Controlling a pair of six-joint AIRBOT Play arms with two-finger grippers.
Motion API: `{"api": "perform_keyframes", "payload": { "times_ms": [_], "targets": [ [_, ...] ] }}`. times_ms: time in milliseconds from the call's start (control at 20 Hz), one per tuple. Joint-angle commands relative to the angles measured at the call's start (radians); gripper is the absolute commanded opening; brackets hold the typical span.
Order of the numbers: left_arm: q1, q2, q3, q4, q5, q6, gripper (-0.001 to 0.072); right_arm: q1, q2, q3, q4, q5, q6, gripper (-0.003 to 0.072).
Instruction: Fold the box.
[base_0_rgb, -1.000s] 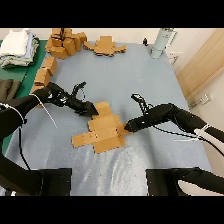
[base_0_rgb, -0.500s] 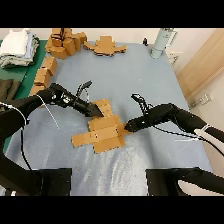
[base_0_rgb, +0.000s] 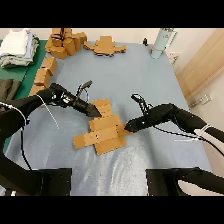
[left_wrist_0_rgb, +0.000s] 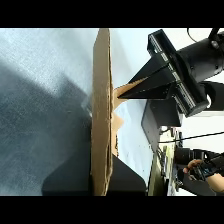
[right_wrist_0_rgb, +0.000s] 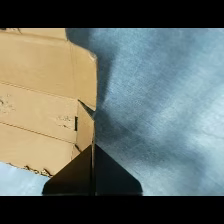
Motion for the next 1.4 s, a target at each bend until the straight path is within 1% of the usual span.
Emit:
{"api": "perform_keyframes", "payload": {
  "times_ms": [0,50,100,200,300,400,450,550,650,750,850,950,1150,1250,1350],
  "targets": [
    [-0.007,-0.001,0.001,-0.004,0.011,0.02,0.0012,0.001,0.001,0.001,0.001,0.006,0.0,0.0174],
    [-0.01,-0.001,0.001,-0.015,0.021,0.021,0.0012,-0.003,0.001,0.001,-0.001,0.013,0.0,0.0367],
    [-0.014,0.0,0.006,-0.027,0.037,0.044,0.0011,-0.01,0.001,0.002,-0.003,0.026,0.006,0.0393],
    [-0.028,0.003,0.026,-0.033,0.034,0.138,0.0009,-0.048,0.001,0.02,-0.043,0.043,0.099,0.0393],
    [-0.052,0.031,0.031,-0.035,0.036,0.191,0.0008,-0.109,0.007,0.065,-0.133,0.023,0.224,0.0393],
    [-0.084,0.074,0.029,-0.027,0.069,0.252,0.0008,-0.175,0.035,0.119,-0.206,0.0,0.34,0.0393],
    [-0.099,0.095,0.029,-0.025,0.098,0.281,0.0008,-0.205,0.058,0.142,-0.214,0.0,0.378,0.0393],
    [-0.134,0.129,0.027,-0.025,0.146,0.338,0.0008,-0.244,0.104,0.168,-0.213,0.003,0.394,0.0393],
    [-0.167,0.166,-0.008,-0.039,0.217,0.39,0.0006,-0.253,0.145,0.172,-0.214,0.015,0.403,0.0393],
    [-0.199,0.208,-0.072,-0.083,0.282,0.486,0.0006,-0.252,0.15,0.172,-0.209,0.016,0.407,0.0393],
    [-0.229,0.243,-0.153,-0.159,0.315,0.602,0.0006,-0.251,0.133,0.171,-0.209,0.017,0.428,0.0393],
    [-0.259,0.249,-0.201,-0.163,0.334,0.666,0.0007,-0.248,0.111,0.171,-0.197,0.017,0.427,0.0393],
    [-0.281,0.249,-0.212,-0.111,0.369,0.679,0.0009,-0.248,0.07,0.171,-0.163,0.018,0.427,0.0392],
    [-0.283,0.248,-0.212,-0.079,0.367,0.679,0.0009,-0.248,0.063,0.171,-0.156,0.017,0.426,0.0392],
    [-0.283,0.249,-0.211,-0.077,0.365,0.68,0.0009,-0.248,0.061,0.171,-0.156,0.017,0.426,0.0393]
  ]
}}
